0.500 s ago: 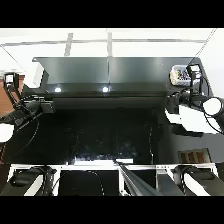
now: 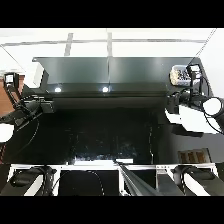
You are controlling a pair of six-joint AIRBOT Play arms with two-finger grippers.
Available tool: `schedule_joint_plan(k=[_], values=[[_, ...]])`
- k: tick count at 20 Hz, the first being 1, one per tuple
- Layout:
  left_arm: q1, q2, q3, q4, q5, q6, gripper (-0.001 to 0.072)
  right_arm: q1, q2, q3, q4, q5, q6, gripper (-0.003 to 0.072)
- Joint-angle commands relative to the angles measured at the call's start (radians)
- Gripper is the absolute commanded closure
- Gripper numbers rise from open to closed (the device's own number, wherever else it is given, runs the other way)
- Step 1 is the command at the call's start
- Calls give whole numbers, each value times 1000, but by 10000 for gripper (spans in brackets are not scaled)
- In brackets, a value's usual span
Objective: Fold the box and place the chain.
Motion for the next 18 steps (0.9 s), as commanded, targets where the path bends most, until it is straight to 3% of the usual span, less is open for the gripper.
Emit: schedule_joint_plan(k=[1,6,9,10,11,12,13,15,18], values=[[-1,-1,0,0,0,0,680,-1,0,-1,0,0,0,671],[-1,-1,-1,-10,0,0,679,0,0,-1,41,-4,1,671],[-1,-6,-2,-31,53,0,679,0,-2,-1,132,-92,0,669],[-1,-17,-2,-38,94,-1,677,0,-10,-1,139,-153,1,482],[-1,-33,-1,-73,134,0,545,0,-26,-1,139,-198,1,-34],[-1,-52,-1,-104,159,0,149,-4,-43,-1,126,-219,-2,-34],[-1,-74,0,-120,168,0,1,-23,-60,3,106,-220,3,-34],[-1,-107,3,-123,130,0,1,-164,-92,43,8,-211,129,-34],[-1,-130,3,-123,66,0,0,-547,-176,182,-65,-129,262,-34]])
